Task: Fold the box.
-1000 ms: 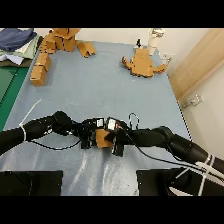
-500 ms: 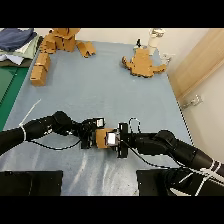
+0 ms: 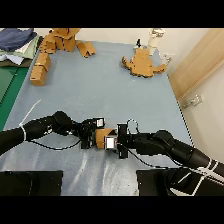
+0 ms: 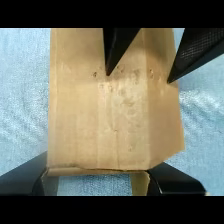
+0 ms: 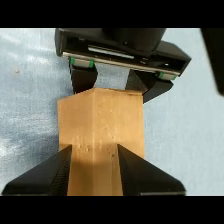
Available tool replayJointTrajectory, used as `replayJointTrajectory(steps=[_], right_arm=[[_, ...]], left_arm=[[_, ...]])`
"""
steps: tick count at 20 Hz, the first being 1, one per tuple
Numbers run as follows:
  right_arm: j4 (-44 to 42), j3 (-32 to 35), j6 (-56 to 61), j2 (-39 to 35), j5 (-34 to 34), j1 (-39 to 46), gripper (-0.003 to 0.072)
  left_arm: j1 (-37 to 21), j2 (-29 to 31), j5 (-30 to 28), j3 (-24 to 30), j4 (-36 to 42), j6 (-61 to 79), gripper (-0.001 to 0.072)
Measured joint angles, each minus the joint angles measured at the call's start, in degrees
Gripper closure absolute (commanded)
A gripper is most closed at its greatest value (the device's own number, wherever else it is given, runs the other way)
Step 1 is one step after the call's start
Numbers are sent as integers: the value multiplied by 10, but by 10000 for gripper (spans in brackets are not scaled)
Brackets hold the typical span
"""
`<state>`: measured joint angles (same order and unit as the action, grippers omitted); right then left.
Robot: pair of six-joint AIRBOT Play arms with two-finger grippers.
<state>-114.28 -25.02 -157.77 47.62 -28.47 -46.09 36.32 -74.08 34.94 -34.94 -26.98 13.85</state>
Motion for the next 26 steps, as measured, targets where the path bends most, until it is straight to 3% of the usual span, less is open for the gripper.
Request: replayJointTrajectory(steps=[7,9,12,15,26], right_arm=[[15,0,-33,19,33,0,235],[21,0,-36,18,36,0,329],[26,0,-37,13,38,-1,352],[27,0,-38,7,38,-2,456],[29,0,-39,-25,41,-1,456]], left_arm=[[0,0,0,0,0,0,374],[0,0,0,0,0,0,374],[0,0,-1,0,0,-1,374],[0,0,-2,0,0,-1,374],[0,0,0,0,0,0,374]])
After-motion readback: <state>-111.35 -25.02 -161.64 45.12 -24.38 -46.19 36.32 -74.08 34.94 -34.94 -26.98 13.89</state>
